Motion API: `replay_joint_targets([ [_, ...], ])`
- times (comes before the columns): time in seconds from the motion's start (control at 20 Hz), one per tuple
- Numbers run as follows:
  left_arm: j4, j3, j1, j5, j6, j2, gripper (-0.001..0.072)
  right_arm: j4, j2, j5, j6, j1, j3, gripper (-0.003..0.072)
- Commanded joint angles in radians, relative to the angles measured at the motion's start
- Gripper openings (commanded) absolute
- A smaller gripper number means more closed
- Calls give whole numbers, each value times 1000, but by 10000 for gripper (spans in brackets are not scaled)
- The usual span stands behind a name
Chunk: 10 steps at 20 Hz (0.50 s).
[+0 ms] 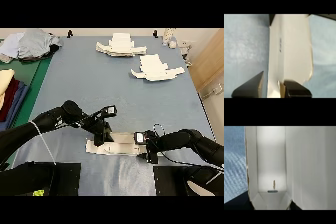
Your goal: Fold the box.
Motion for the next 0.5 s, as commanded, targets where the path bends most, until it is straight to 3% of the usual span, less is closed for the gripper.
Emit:
replay_joint_targets([
  [0.0,-3,6,-1,-11,-41,2,301,1,0,0,0,0,1,522],
  [0.15,28,8,33,-35,-119,42,309,1,0,0,0,0,1,522],
  [0.35,280,8,134,-208,-435,185,306,1,0,0,0,0,1,521],
  [0.4,325,8,153,-264,-535,220,261,1,0,0,0,0,1,522],
  [0.45,350,8,167,-324,-632,251,98,1,0,0,0,0,1,521],
])
